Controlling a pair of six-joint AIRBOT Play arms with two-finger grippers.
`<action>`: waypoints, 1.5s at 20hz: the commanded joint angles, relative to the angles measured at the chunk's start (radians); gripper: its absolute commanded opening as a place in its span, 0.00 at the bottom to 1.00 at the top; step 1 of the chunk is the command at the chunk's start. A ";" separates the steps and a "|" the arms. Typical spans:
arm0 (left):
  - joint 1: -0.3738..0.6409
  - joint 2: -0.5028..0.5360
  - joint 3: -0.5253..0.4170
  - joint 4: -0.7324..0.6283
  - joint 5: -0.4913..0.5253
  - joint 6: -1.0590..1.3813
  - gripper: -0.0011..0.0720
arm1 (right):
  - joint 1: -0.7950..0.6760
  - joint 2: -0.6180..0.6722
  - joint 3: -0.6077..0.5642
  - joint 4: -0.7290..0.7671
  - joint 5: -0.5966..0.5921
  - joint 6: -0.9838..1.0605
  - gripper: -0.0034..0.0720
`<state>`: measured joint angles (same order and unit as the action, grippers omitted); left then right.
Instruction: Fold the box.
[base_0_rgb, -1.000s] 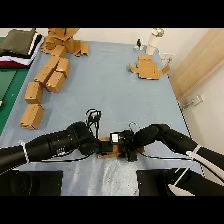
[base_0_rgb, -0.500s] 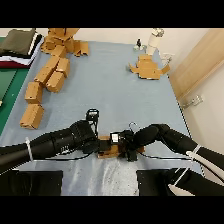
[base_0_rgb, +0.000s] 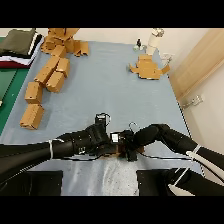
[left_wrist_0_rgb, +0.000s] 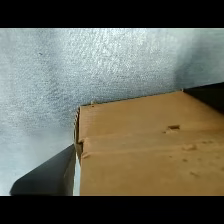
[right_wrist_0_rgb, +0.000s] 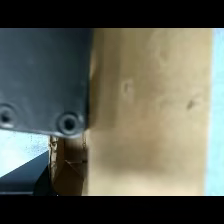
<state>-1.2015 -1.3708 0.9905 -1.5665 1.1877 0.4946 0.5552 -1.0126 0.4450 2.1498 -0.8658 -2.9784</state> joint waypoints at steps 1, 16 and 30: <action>-0.006 -0.020 0.010 0.046 0.007 -0.075 0.52 | 0.000 0.000 0.000 0.000 0.000 0.000 0.71; -0.008 -0.019 0.010 0.045 -0.020 -0.061 0.48 | 0.000 0.000 0.000 0.000 0.000 0.000 0.71; -0.008 0.214 0.010 0.071 0.168 -0.024 0.75 | 0.000 0.000 0.000 0.000 0.000 0.000 0.71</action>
<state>-1.2091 -1.2102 0.9993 -1.5017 1.2968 0.4519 0.5556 -1.0119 0.4458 2.1590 -0.8677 -2.9818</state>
